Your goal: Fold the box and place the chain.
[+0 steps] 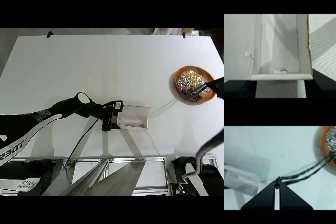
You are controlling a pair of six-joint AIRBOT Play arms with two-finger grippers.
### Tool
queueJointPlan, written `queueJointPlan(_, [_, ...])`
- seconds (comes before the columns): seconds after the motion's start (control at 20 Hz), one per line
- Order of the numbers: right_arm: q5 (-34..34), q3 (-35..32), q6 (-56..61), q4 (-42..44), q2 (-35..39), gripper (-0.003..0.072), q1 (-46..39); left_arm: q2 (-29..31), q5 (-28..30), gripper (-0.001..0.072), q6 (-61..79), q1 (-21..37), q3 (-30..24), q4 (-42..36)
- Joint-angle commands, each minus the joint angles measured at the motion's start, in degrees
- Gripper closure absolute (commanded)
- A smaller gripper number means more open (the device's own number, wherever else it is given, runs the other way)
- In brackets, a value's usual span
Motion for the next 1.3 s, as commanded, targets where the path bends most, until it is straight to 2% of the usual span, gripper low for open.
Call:
queueJointPlan(0.0, [2.5,0.0,1.4,4.7,5.3,0.0669,7.2,0.0,0.0,0.0436,0.0,0.0,0.1,0.0])
queueJointPlan(0.3, [3.8,-0.3,1.6,9.0,6.5,0.0668,14.8,0.0,0.0,0.0436,0.0,0.0,0.1,0.0])
queueJointPlan(0.45, [2.0,-3.5,1.5,12.5,6.5,0.0668,16.9,0.0,0.0,0.0436,0.0,0.0,0.1,0.0])
queueJointPlan(0.9, [-16.7,-23.9,-2.6,13.0,4.2,0.0668,28.2,0.0,0.0,0.0436,0.0,0.0,0.1,0.0])
queueJointPlan(1.1, [-23.9,-27.5,-3.9,9.1,-1.2,0.0668,34.5,0.0,0.0,0.0436,0.0,0.0,0.1,0.0])
queueJointPlan(1.25, [-24.9,-27.7,-3.9,6.8,-7.8,0.0668,37.9,0.0,0.0,0.0436,0.0,0.0,0.0,0.0])
